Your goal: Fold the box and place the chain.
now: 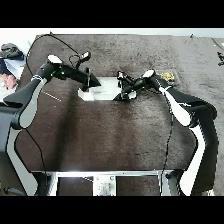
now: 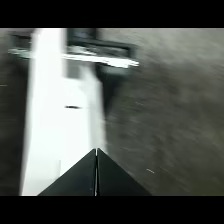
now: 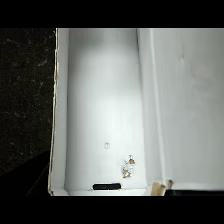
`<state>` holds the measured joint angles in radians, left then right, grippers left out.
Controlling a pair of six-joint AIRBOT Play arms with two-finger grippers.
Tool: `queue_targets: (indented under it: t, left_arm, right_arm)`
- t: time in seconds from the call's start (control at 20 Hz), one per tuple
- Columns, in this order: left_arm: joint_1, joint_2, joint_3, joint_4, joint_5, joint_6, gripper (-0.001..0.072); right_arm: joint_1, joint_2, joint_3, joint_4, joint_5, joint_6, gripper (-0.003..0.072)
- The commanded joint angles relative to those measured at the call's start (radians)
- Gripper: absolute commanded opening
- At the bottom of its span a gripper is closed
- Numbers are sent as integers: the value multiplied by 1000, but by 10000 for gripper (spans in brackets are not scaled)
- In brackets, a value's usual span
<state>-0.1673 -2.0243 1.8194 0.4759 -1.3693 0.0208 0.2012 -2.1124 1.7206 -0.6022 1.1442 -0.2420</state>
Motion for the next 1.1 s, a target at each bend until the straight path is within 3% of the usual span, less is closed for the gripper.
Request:
queue_targets:
  t: [0.0, 0.4, 0.65, 1.05]
  left_arm:
    - [-6, -1, -3, -27, 148, -21, 10]
    - [-6, -4, -99, -19, 308, -20, 11]
    - [-6, -4, -149, -19, 323, -20, 12]
    - [-5, -2, -150, -33, 322, -20, 12]
  right_arm:
    - [0, 0, 1, 0, 0, 0, 472]
    - [0, 0, 1, 0, 0, 0, 472]
    - [0, 0, 1, 0, 0, 0, 472]
    - [0, 0, 1, 0, 0, 0, 472]
